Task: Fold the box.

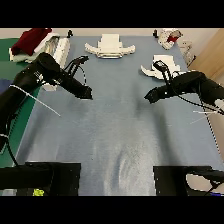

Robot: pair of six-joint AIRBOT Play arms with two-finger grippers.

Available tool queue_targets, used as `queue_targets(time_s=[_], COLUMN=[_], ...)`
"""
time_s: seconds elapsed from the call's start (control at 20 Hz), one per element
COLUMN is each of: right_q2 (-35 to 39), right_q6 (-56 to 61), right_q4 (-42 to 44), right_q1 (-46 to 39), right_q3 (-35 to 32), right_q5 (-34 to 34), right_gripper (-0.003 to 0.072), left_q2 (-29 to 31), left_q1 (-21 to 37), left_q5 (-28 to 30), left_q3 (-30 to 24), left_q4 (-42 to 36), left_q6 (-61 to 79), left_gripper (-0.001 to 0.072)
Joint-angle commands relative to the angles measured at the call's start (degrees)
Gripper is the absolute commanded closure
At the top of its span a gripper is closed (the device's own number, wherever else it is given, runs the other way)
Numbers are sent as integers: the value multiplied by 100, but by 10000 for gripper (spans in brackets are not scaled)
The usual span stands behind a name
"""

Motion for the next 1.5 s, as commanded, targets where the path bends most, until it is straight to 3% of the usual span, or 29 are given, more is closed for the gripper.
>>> queue_targets(time_s=[0.0,0.55,0.9,1.3,1.45], right_q2=[-4,-4,-4,-7,-7], right_q6=[0,50,2997,3158,3506], right_q4=[0,15,66,24,-157], right_q1=[-2,0,2,2,2], right_q3=[2,2,2,2,2], right_q5=[2,0,4,42,645], right_gripper=[681,681,682,677,677], left_q2=[-2,-2,-2,-2,-2], left_q1=[-4,-4,-4,-4,-4], left_q5=[0,0,0,0,0], left_q3=[-2,-2,0,0,0], left_q4=[2,2,2,2,2], left_q6=[-2,-2,-2,-2,-2], left_gripper=[696,696,696,696,696])
